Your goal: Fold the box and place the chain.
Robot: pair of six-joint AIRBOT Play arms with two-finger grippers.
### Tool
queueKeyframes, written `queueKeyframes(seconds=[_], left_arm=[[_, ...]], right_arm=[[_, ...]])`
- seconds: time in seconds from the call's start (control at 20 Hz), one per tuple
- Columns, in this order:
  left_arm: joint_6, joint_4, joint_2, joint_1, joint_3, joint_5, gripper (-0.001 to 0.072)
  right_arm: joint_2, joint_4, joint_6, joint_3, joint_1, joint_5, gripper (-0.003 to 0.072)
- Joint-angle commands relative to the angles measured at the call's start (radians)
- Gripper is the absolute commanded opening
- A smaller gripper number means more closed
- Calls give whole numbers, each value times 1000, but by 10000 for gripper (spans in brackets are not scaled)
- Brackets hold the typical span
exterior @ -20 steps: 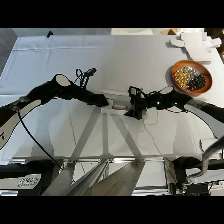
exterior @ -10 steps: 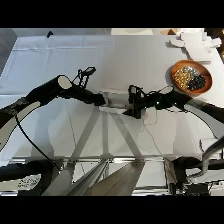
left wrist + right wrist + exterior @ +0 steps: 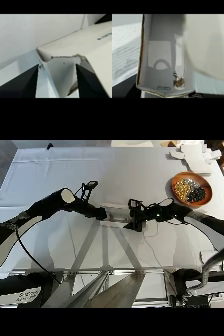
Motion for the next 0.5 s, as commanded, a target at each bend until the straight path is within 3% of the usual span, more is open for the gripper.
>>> queueKeyframes(seconds=[0.0,0.15,0.45], left_arm=[[-137,137,1,-24,22,8,498],[-299,330,0,-66,74,6,497],[-487,511,-3,-173,105,23,431]], right_arm=[[0,2,0,1,0,-2,465],[0,3,0,1,0,-2,465],[0,3,0,1,0,-2,465]])
